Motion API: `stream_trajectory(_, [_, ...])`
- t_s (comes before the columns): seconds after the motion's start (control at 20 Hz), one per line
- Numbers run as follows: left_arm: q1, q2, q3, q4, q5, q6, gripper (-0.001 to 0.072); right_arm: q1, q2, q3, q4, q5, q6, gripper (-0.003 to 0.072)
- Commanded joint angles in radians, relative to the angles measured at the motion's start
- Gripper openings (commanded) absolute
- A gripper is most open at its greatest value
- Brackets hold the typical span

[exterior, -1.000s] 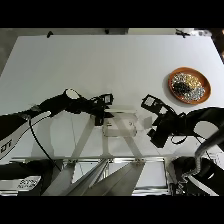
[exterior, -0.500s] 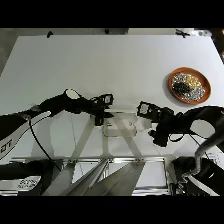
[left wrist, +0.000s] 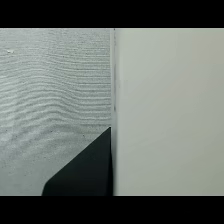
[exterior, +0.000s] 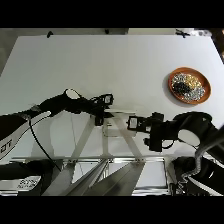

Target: Fold the box and place the chain.

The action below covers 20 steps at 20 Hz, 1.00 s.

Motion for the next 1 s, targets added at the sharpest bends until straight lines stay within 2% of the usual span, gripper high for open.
stream_trajectory(0.0, [0.0, 0.0, 0.0, 0.0, 0.0, 0.0, 0.001, 0.089, -0.009, -0.074, -0.021, -0.106, 0.085, 0.0572])
stream_trajectory(0.05, [0.0, 0.0, 0.0, 0.0, 0.0, 0.0, 0.001, 0.099, -0.01, -0.091, -0.027, -0.142, 0.092, 0.0632])
stream_trajectory(0.1, [0.0, 0.0, 0.0, 0.0, 0.0, 0.0, 0.001, 0.101, -0.01, -0.105, -0.029, -0.177, 0.124, 0.0643])
stream_trajectory(0.3, [0.0, 0.0, 0.0, 0.0, 0.0, 0.0, 0.001, 0.1, -0.014, -0.15, -0.035, -0.31, 0.145, 0.0644])
stream_trajectory(0.5, [0.0, 0.0, 0.0, 0.0, 0.0, 0.0, 0.001, 0.1, -0.072, -0.154, -0.04, -0.42, 0.144, 0.0644])
stream_trajectory(0.7, [0.0, 0.0, 0.0, 0.0, 0.0, 0.0, 0.001, 0.1, -0.14, -0.154, -0.068, -0.444, 0.144, 0.0644])
stream_trajectory(0.95, [0.0, 0.0, 0.0, 0.0, 0.0, 0.0, 0.001, 0.067, -0.146, -0.154, -0.092, -0.448, 0.144, 0.0644])
